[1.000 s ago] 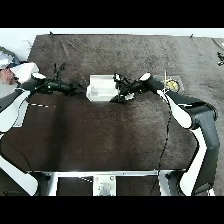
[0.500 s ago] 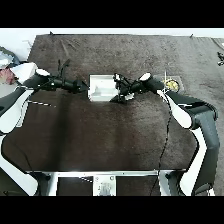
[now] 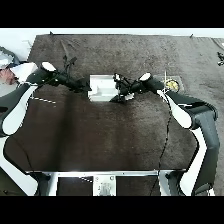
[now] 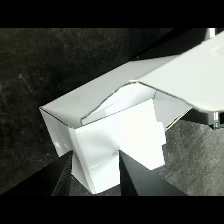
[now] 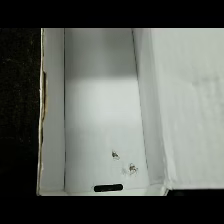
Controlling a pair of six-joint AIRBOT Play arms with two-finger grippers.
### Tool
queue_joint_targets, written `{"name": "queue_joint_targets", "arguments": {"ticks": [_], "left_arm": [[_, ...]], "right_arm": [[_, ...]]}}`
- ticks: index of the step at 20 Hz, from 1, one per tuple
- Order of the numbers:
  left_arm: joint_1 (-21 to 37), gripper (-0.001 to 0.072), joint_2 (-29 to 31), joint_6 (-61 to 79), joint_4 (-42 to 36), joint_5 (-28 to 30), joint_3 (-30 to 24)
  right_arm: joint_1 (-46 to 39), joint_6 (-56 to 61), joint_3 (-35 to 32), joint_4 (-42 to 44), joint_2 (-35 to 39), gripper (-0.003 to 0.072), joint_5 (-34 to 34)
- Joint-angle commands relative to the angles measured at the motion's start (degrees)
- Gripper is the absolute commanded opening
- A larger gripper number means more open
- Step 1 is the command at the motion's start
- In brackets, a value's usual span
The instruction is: Fold the box and place the chain.
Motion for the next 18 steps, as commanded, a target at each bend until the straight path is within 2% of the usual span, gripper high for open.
{"name": "queue_joint_targets", "arguments": {"ticks": [1,6,12,18], "left_arm": [[-1.60,0.0319,0.00,-4.76,3.93,-0.13,0.83],[-3.61,0.0319,0.00,-9.40,7.80,1.16,1.14],[-8.17,0.0319,0.00,-19.56,21.29,1.57,6.19],[-12.09,0.0319,-0.09,-30.40,32.96,2.69,6.86]], "right_arm": [[-0.02,0.02,0.02,0.00,0.04,0.0119,0.02],[-0.02,0.02,0.02,0.00,0.04,0.0119,0.00],[-0.02,0.02,0.02,0.00,0.04,0.0119,0.00],[-0.02,0.02,0.02,0.00,0.04,0.0118,0.02]]}}
